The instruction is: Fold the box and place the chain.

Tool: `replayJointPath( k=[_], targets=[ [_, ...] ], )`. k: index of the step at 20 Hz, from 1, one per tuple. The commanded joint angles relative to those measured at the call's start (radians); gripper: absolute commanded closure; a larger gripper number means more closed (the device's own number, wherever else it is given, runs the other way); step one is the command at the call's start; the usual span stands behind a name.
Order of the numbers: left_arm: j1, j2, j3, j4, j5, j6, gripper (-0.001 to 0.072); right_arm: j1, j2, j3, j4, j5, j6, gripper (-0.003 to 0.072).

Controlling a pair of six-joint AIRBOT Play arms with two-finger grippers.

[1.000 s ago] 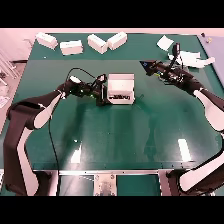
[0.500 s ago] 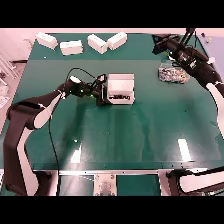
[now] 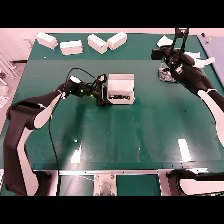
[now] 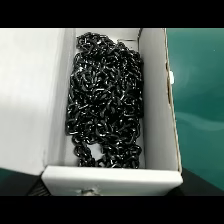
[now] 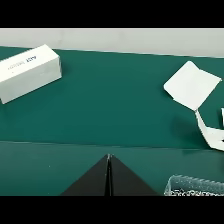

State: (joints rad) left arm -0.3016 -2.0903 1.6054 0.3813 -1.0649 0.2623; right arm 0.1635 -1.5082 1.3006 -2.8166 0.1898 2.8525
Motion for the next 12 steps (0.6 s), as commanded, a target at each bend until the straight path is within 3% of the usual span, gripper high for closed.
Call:
replayJointPath(
  k=[1,12],
  targets=[
    [0.001,0.000,0.000,0.000,0.008,0.000,0.0147,0.014,0.005,-0.026,0.000,-0.055,0.000,0.0680],
    [-0.002,0.000,0.000,0.000,0.009,0.000,0.0148,0.005,0.008,-0.053,0.043,-0.172,-0.034,0.0679]
  ],
)
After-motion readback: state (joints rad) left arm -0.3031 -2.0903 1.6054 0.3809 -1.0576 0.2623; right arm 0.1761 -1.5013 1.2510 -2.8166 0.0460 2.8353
